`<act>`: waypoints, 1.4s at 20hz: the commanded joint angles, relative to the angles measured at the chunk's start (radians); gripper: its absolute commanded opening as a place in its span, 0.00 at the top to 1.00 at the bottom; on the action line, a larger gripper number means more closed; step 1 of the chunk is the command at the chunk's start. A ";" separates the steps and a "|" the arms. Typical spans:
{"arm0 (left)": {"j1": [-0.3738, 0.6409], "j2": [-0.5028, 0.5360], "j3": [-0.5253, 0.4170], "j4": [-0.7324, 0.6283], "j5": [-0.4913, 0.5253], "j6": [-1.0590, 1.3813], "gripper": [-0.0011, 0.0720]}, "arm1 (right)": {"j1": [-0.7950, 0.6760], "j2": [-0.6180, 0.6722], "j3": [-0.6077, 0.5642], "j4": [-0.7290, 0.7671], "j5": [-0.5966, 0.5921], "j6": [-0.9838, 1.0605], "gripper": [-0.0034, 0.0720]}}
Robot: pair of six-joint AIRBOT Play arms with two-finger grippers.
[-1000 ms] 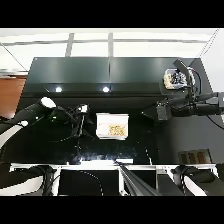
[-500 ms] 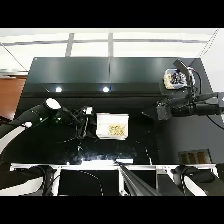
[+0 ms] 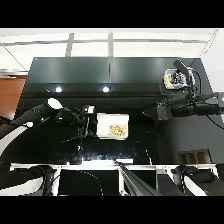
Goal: Fold the box and place the chain.
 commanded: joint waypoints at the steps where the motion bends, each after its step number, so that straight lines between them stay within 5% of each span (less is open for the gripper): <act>1: -0.016 -0.003 0.005 -0.028 0.008 -0.003 0.01 | 0.000 0.000 0.000 0.000 0.000 0.000 0.30; 6: -0.042 -0.003 0.005 -0.010 0.032 -0.016 0.04 | 0.000 0.000 0.000 -0.004 -0.001 0.000 0.30; 7: -0.042 -0.003 0.005 -0.011 0.033 -0.017 0.15 | 0.000 0.000 0.000 -0.006 -0.002 0.000 0.30; 9: -0.042 -0.003 0.005 -0.010 0.032 -0.017 0.53 | 0.003 0.000 0.000 -0.034 -0.036 0.008 0.29; 10: -0.042 -0.003 0.005 -0.010 0.032 -0.017 0.53 | 0.014 -0.001 0.000 -0.069 -0.081 0.049 0.01; 15: -0.042 -0.003 0.005 -0.010 0.031 -0.017 0.53 | 0.112 -0.115 0.027 -0.089 -0.383 0.140 0.00; 21: -0.042 -0.003 0.005 -0.010 0.032 -0.017 0.53 | 0.213 -0.363 0.053 -0.094 -0.314 -0.129 0.00; 28: -0.042 -0.003 0.005 -0.010 0.032 -0.017 0.53 | 0.256 -0.349 0.061 -0.101 -0.129 -0.467 0.00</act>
